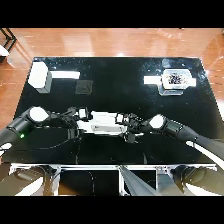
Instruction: Fold the box and place the chain.
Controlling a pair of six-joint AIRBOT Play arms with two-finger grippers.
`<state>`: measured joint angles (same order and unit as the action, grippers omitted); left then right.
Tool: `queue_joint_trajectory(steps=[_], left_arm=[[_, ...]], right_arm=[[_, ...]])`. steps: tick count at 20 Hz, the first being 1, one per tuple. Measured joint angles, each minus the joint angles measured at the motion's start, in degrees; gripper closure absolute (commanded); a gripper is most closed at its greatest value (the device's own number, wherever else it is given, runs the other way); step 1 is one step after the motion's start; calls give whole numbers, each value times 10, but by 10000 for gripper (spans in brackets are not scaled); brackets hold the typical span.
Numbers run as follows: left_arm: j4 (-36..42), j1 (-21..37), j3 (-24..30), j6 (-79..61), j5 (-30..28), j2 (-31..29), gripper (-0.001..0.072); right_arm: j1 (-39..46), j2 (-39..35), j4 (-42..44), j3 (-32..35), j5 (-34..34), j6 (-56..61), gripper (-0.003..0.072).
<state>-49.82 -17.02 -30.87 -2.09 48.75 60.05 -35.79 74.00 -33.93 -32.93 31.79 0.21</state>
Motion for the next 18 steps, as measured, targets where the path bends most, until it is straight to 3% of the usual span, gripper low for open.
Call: queue_joint_trajectory(steps=[3, 5, 13, 15, 18], left_arm=[[13, -21, 0, -15, -10, 19, 101], [16, -30, 0, -21, -13, 28, 194], [12, -41, -6, -23, 1, 38, 209], [11, -41, -7, -23, -1, 38, 285], [10, -44, -8, -25, -3, 39, 289]], right_arm=[[0, 0, 0, 0, 0, 0, 280], [0, 0, 0, 0, 0, 0, 280], [0, 0, 0, 0, 0, 0, 280], [0, 0, 0, 0, 0, 0, 280], [0, 0, 0, 0, 0, 0, 280]])
